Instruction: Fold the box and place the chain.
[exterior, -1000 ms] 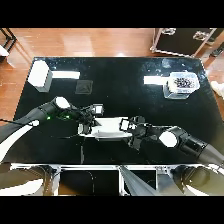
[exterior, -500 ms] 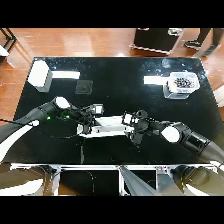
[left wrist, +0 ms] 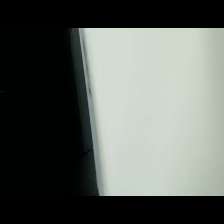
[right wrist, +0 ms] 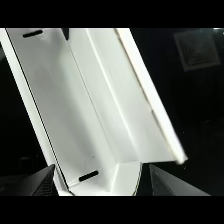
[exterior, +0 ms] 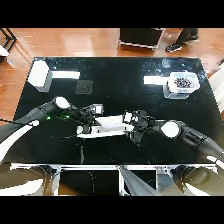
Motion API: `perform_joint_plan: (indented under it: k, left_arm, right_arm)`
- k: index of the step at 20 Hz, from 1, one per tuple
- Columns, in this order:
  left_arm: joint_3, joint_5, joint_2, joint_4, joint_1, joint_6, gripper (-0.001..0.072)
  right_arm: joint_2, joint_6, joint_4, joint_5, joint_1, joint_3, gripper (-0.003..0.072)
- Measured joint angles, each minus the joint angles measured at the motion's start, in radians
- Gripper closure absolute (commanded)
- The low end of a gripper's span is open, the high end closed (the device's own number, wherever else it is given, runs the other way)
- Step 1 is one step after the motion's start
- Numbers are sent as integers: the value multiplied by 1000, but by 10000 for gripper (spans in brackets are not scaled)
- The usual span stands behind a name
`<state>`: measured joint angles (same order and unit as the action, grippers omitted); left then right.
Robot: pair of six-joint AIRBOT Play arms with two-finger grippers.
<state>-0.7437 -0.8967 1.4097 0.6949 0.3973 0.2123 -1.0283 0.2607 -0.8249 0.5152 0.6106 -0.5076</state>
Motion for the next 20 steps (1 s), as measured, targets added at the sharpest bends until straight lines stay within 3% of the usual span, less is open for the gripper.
perform_joint_plan:
  k: [20]
  left_arm:
    - [0,6,0,1,0,0,689]
  right_arm:
    - [-56,-221,196,66,-54,-11,-12]
